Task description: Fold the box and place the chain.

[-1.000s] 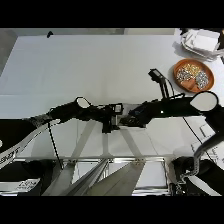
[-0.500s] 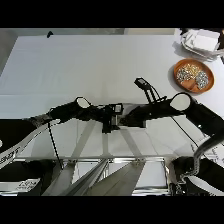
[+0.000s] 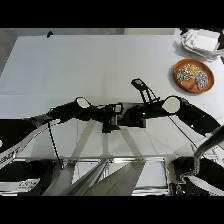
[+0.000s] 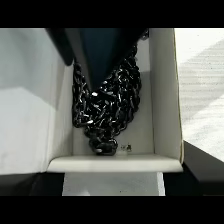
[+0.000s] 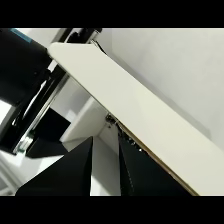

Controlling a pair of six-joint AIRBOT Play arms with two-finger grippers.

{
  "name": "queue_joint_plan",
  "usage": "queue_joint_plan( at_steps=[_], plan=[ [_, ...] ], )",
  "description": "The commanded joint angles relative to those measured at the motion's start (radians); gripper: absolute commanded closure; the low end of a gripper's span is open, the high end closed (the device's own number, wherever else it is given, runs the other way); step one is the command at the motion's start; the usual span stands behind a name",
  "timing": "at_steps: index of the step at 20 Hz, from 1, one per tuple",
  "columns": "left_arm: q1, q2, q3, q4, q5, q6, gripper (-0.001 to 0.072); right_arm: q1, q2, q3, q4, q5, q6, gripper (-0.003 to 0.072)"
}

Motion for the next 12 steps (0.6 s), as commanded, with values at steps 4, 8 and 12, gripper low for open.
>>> queue_joint_plan(
  at_steps=[4, 8, 12],
  plan=[
    [0.0, 0.001, 0.0, 0.0, 0.0, 0.0, 0.0345, 0.002, 0.145, 0.002, -0.042, 0.09, 0.01, 0.0497],
    [0.0, 0.001, 0.0, 0.0, 0.0, 0.0, 0.0346, -0.023, 0.328, 0.018, -0.267, 0.217, 0.027, 0.0509],
    [0.0, 0.001, 0.0, 0.0, 0.0, 0.0, 0.0345, -0.15, 0.455, 0.018, -0.306, 0.153, 0.012, 0.061]
  ],
)
